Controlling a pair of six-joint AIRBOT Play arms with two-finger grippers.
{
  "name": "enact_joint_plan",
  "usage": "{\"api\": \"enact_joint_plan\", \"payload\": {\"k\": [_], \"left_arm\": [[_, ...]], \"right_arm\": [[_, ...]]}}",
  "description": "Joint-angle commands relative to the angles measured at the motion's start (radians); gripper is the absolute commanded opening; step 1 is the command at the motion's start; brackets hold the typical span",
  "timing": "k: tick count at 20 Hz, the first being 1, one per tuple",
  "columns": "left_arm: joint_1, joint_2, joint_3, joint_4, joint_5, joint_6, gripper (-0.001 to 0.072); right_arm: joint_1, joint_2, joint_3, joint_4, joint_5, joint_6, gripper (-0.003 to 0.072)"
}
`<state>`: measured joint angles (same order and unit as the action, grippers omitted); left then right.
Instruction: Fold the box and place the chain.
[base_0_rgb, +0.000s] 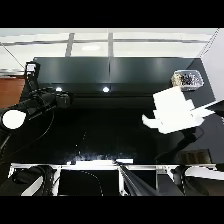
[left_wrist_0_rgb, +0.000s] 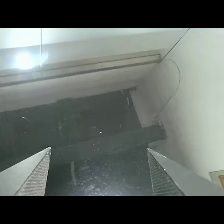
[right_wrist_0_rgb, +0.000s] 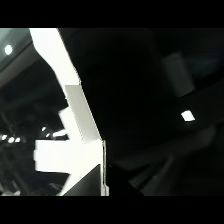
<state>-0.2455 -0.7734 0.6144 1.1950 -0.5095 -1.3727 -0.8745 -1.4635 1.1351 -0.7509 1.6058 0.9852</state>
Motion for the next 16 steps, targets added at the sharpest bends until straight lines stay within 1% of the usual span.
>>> {"api": "enact_joint_plan", "payload": {"k": [1,3,5,6,8,10,12,14,16], "left_arm": [[0.0,0.0,0.0,-0.033,-0.003,-0.004,0.0706],[-0.002,-0.005,0.0,-0.131,-0.033,-0.004,0.0706],[-0.009,-0.02,0.0,-0.173,-0.076,-0.004,0.0706],[-0.018,-0.029,0.0,-0.175,-0.096,-0.004,0.0707],[-0.045,-0.045,0.0,-0.175,-0.121,-0.004,0.0706],[-0.065,-0.058,0.0,-0.175,-0.119,-0.004,0.0706],[-0.066,-0.069,0.0,-0.183,-0.123,-0.004,0.0706],[-0.066,-0.08,0.0,-0.196,-0.128,-0.004,0.0706],[-0.066,-0.094,0.0,-0.225,-0.145,-0.004,0.0706]], "right_arm": [[0.132,0.142,-0.154,0.131,-0.091,0.038,0.0013],[0.265,0.26,-0.26,0.227,-0.244,0.08,0.0013],[0.43,0.406,-0.373,0.285,-0.46,0.127,0.0013],[0.52,0.481,-0.43,0.286,-0.573,0.159,0.0013],[0.683,0.613,-0.543,0.288,-0.747,0.193,0.0013],[0.827,0.723,-0.645,0.278,-0.875,0.186,0.0013],[0.932,0.792,-0.723,0.263,-0.953,0.137,0.0013],[0.992,0.809,-0.775,0.248,-0.968,0.053,0.0014],[1.052,0.809,-0.817,0.265,-0.981,-0.067,0.0013]]}}
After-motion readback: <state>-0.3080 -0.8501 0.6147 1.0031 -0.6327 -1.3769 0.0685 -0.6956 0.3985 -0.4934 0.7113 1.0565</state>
